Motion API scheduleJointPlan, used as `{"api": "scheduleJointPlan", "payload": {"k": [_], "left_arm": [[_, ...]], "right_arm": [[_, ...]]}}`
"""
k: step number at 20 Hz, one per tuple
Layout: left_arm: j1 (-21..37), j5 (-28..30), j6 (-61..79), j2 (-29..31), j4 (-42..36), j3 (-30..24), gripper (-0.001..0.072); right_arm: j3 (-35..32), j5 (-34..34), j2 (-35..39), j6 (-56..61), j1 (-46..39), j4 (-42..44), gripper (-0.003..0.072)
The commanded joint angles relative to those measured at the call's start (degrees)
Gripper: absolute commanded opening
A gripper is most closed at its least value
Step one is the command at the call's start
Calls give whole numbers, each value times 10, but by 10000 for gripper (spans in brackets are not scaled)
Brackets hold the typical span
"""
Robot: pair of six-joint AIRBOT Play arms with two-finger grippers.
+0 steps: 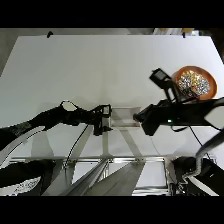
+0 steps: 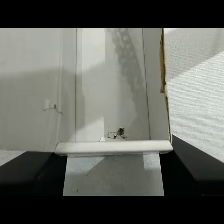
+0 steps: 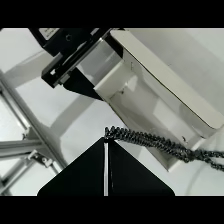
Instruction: Fold the box and place the chain.
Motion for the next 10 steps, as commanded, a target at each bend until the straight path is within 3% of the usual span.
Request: {"api": "scheduleJointPlan", "payload": {"k": [1, 10], "left_arm": [[0, 0, 0, 0, 0, 0, 311], [0, 0, 0, 0, 0, 0, 311]], "right_arm": [[-6, -31, -57, -4, 37, -24, 11], [-7, -35, -158, 16, 49, -52, 13]]}}
